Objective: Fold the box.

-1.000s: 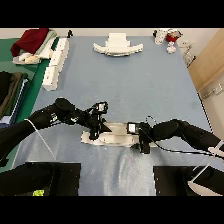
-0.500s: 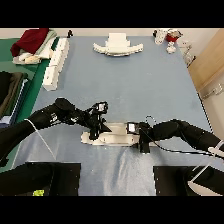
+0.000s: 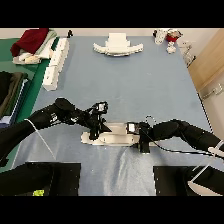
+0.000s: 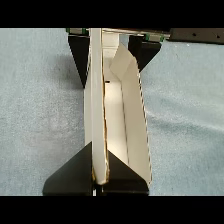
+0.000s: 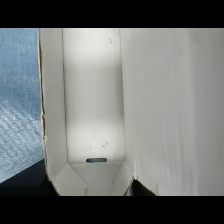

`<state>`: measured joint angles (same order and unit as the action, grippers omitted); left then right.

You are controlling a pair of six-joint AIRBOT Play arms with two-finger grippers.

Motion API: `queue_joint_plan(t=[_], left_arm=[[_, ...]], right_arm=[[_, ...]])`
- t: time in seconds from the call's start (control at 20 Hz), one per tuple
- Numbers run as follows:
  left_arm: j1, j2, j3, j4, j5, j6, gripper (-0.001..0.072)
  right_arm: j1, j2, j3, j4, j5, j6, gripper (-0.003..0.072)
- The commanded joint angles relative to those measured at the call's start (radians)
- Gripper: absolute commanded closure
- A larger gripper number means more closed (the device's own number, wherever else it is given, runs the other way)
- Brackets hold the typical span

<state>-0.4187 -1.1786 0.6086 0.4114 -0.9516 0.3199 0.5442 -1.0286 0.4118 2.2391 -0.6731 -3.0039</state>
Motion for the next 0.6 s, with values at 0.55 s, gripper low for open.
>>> queue_joint_plan(t=[0.55], left_arm=[[0.002,0.002,0.000,0.002,0.024,-0.032,0.0690]], right_arm=[[-0.001,0.000,0.001,0.000,0.001,0.000,0.0181]])
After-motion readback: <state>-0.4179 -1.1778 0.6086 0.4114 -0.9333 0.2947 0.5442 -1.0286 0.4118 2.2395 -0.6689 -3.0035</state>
